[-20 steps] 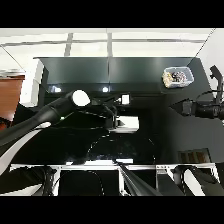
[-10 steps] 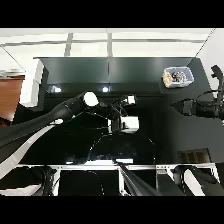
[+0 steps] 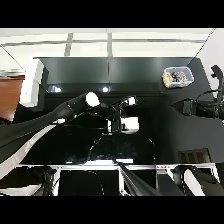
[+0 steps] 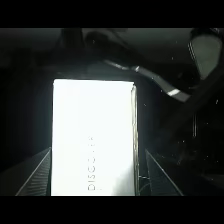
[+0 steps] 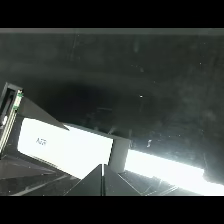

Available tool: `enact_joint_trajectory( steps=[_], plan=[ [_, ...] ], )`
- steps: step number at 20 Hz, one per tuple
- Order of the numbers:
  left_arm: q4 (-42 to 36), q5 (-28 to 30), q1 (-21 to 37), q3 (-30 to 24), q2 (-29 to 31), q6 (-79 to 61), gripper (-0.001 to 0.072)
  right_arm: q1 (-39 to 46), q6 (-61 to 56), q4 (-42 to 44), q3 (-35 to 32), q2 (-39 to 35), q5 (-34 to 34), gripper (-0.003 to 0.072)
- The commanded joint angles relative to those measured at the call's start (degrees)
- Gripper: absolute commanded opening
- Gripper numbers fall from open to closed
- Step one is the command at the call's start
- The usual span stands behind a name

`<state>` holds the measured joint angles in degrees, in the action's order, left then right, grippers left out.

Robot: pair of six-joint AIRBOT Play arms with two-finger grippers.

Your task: Fold the box and place the chain.

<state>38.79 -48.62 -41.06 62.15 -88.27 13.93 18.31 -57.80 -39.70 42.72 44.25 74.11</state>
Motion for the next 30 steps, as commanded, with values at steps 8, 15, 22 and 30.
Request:
enact_joint_trajectory(
  steps=[8, 15, 22, 30],
  plan=[
    [4.66, -1.55, -0.20, 1.70, -0.13, 5.11, 0.0710, 0.04, -0.02, 0.00, 0.04, -0.07, 0.00, 0.0018],
    [7.32, -4.35, -1.05, 2.60, -0.15, 8.68, 0.0710, 0.04, -0.02, 0.00, 0.04, -0.07, 0.00, 0.0018],
    [20.24, -2.84, -4.92, 3.58, -2.45, 17.07, 0.0709, 0.04, -0.02, 0.00, 0.04, -0.07, -0.02, 0.0018],
    [41.22, -16.20, -0.94, 11.19, 2.38, 43.63, 0.0388, 0.04, 0.24, -0.02, 0.04, -0.07, -0.22, 0.0018]
  ],
)
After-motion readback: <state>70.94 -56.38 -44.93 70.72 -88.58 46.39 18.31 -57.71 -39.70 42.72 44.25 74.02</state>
